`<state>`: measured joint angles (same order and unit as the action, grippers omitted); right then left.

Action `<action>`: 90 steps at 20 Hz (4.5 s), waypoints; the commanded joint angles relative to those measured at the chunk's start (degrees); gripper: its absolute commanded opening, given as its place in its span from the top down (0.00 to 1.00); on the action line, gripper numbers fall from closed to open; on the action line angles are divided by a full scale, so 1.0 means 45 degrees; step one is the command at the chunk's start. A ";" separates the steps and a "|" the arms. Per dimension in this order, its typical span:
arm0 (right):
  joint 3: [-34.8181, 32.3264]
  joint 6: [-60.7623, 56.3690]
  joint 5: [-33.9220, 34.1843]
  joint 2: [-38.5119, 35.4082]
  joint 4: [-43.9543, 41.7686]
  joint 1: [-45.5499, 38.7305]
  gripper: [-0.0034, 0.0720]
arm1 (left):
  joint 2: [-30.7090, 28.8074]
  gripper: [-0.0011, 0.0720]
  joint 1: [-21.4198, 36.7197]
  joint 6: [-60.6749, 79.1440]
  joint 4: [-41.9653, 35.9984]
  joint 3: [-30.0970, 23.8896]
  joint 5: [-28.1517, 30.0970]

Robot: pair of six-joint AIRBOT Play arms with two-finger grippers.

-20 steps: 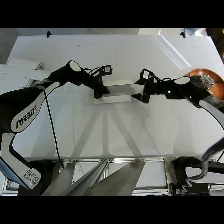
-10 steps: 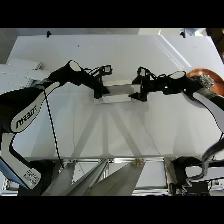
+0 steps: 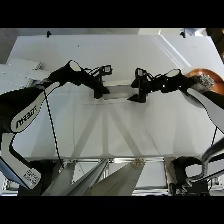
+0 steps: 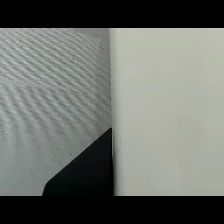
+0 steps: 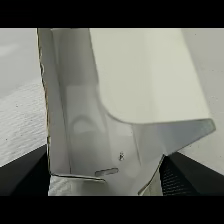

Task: Fold the box and place the chain.

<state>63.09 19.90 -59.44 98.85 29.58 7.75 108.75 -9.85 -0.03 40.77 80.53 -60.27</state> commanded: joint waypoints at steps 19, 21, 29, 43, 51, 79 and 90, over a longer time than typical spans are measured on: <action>0.1520 -0.0758 -0.1647 0.1423 0.1360 0.0039 0.03 | 0.0005 0.96 -0.0005 0.0000 0.0005 0.0000 0.0015; 0.1520 -0.0758 -0.1608 0.1428 0.1336 0.0165 0.03 | 0.0005 0.96 -0.0005 0.0000 0.0005 0.0000 0.0015; 0.1520 -0.1127 -0.1583 0.1661 0.1268 0.0495 0.03 | 0.0005 0.96 -0.0005 0.0000 0.0000 0.0000 0.0015; 0.1520 -0.1098 -0.1753 0.1656 0.1239 0.0282 0.03 | 0.0005 0.96 -0.0005 0.0000 0.0005 0.0000 0.0015; 0.1520 -0.1098 -0.2317 0.1656 0.1239 0.0102 0.11 | 0.0005 0.96 -0.0005 0.0000 0.0005 0.0000 0.0015; 0.1515 -0.1093 -0.1933 0.1661 0.1287 0.0102 0.41 | 0.0005 0.96 -0.0005 0.0000 0.0005 0.0000 0.0015; 0.1520 -0.1088 -0.1928 0.1661 0.1292 0.0102 0.41 | 0.0005 0.96 -0.0005 0.0000 0.0005 0.0000 0.0015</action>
<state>69.95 14.98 -68.07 106.30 35.33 8.23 108.75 -9.89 -0.03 40.77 80.53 -60.29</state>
